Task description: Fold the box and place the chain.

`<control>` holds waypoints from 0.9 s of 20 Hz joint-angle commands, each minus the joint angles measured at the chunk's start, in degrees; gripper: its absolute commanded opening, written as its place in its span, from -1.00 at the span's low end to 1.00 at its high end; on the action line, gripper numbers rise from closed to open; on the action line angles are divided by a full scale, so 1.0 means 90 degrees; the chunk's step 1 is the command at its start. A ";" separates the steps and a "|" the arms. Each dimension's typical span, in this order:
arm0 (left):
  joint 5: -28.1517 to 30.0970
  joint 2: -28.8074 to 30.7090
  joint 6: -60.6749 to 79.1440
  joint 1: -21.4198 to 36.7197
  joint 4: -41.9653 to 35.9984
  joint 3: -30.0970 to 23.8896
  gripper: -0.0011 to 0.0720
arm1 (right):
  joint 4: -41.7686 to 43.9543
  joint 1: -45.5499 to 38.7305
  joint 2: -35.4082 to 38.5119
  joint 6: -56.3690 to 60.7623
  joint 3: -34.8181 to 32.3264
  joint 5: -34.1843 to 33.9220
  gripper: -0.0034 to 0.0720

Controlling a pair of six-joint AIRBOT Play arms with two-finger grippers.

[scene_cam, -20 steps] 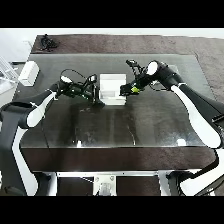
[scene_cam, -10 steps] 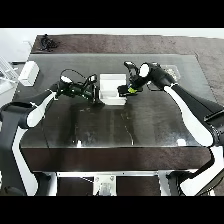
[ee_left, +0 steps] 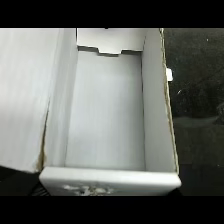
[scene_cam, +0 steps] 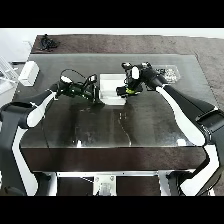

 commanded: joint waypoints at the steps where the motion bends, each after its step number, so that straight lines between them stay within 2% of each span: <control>1: -0.0002 -0.0002 0.0002 0.0000 0.0005 -0.0002 0.04 | -0.0614 0.0146 -0.0177 0.0486 0.0333 0.0447 0.26; 5: -0.0002 -0.0002 0.0002 0.0000 0.0002 -0.0002 0.04 | -0.0636 0.0233 -0.0311 0.0877 0.0556 0.0539 0.26; 6: -0.0002 -0.0002 0.0002 0.0000 0.0005 -0.0002 0.04 | -0.0634 0.0236 -0.0333 0.1013 0.0561 0.0573 0.19; 9: 0.0000 -0.0002 0.0002 0.0000 0.0002 -0.0002 0.04 | -0.0629 0.0236 -0.0374 0.1282 0.0568 0.0741 0.16; 10: 0.0000 -0.0002 0.0002 0.0000 0.0005 -0.0002 0.04 | -0.0602 0.0240 -0.0386 0.1377 0.0568 0.0738 0.06; 12: 0.0002 -0.0002 0.0005 0.0000 0.0002 -0.0002 0.04 | -0.0573 0.0284 -0.0418 0.1394 0.0568 0.0741 0.06; 16: 0.0002 -0.0002 0.0005 0.0000 0.0002 -0.0002 0.04 | -0.0561 0.0350 -0.0495 0.1562 0.0568 0.0736 -0.11; 17: 0.0002 -0.0002 0.0002 0.0000 0.0002 -0.0002 0.04 | -0.0563 0.0350 -0.0498 0.1688 0.0568 0.0724 -0.18; 18: 0.0002 -0.0002 0.0002 0.0000 0.0002 -0.0002 0.04 | -0.0556 0.0352 -0.0498 0.1717 0.0568 0.0695 -0.40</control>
